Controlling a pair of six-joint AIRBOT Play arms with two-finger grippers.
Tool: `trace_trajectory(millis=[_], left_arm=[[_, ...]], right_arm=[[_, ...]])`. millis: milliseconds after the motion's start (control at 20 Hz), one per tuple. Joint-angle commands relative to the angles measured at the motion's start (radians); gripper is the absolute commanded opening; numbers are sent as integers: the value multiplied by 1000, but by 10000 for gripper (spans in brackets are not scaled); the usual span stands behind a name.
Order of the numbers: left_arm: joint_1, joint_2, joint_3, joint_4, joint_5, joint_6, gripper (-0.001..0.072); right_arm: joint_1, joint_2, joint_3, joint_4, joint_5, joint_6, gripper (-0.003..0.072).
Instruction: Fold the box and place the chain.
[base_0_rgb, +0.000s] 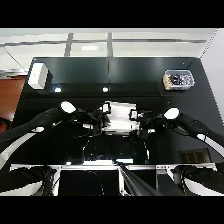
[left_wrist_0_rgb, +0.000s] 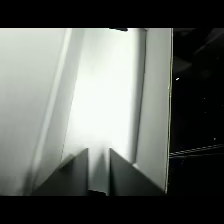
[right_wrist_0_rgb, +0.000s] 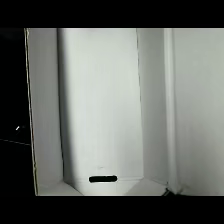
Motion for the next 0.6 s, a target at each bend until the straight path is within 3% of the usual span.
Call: trace_trajectory(millis=[0,50,100,150,250,300,350,400,450,500,550], left_arm=[[-3,-5,1,-10,4,1,32],[-3,-5,1,-10,4,1,59],[-3,-5,1,-11,5,1,309],[-3,-5,1,-11,5,-3,430],[-3,-3,1,-6,5,-8,194],[-3,-2,1,-7,3,-10,157],[-3,2,1,-6,3,-11,296],[0,8,1,-5,2,-24,367],[5,18,2,10,-1,-46,240],[14,37,7,58,-17,-61,27],[27,60,15,103,-42,-118,30]], right_arm=[[1,0,0,0,1,0,126],[1,0,0,0,1,0,127],[1,0,0,0,0,0,126],[1,0,0,0,1,0,126],[1,0,0,0,0,0,127],[1,0,0,0,1,0,126],[1,0,0,0,0,0,126],[1,0,0,0,1,0,126],[1,0,0,0,1,0,126],[1,0,0,0,1,0,126],[1,0,0,0,1,0,126]])
